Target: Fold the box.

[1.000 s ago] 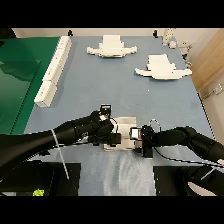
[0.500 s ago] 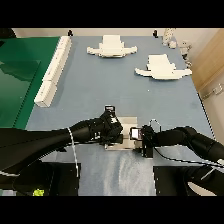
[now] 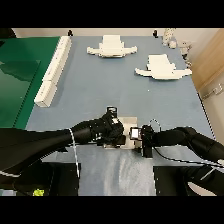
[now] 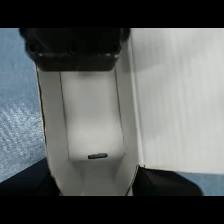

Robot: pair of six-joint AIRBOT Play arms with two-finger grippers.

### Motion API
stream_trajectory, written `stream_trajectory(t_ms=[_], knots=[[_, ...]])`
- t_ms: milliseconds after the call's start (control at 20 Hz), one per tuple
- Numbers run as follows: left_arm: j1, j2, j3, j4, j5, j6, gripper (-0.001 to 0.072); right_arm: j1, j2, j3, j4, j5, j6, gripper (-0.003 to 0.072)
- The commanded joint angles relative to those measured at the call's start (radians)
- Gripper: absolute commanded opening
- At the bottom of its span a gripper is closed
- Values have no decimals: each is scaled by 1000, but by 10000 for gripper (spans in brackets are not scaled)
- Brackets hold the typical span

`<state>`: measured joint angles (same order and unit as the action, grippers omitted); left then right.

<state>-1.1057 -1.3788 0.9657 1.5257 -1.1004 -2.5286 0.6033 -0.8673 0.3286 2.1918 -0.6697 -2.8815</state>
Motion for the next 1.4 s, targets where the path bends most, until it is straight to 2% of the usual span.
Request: stream_trajectory(t_ms=[0, 200, 400, 450, 500, 550, 650, 700, 750, 1050, 1100, 1150, 1200, 1350], knots=[[2, 7, 1, 5, -11, 3, 498, -1, 0, 0, -5, -4, 1, 546], [2, 7, 1, 5, -15, 4, 498, -1, 0, 0, -5, -4, 1, 546], [3, 18, 6, 24, -80, 15, 498, -1, 0, 0, -5, -4, 1, 546], [3, 20, 6, 32, -85, 12, 466, -1, 0, 0, -5, -4, 1, 546], [3, 19, 6, 31, -84, 11, 349, -1, 0, 0, -5, -4, 1, 546], [2, 19, 6, 31, -77, 12, 285, -1, 0, 0, -5, -4, 1, 546], [2, 19, 6, 31, -63, 11, 284, -1, 0, 0, -5, -4, 1, 546], [2, 19, 6, 31, -62, 9, 240, -1, 0, 0, -5, -4, 1, 546], [2, 19, 6, 31, -62, 12, 19, -1, 0, 0, -5, -4, 1, 546], [2, 19, 6, 30, -62, 16, 20, -1, 0, 0, -5, -4, 1, 546], [2, 19, 6, 30, -61, 19, 183, -1, 0, 0, -5, -4, 1, 546], [2, 19, 6, 29, -63, 16, 502, -1, 0, 0, -5, -4, 1, 546], [2, 19, 6, 29, -66, 14, 545, -1, 0, 0, -5, -4, 1, 546], [2, 26, 8, 27, -104, 17, 546, -1, 0, 0, -5, -4, 1, 546]])
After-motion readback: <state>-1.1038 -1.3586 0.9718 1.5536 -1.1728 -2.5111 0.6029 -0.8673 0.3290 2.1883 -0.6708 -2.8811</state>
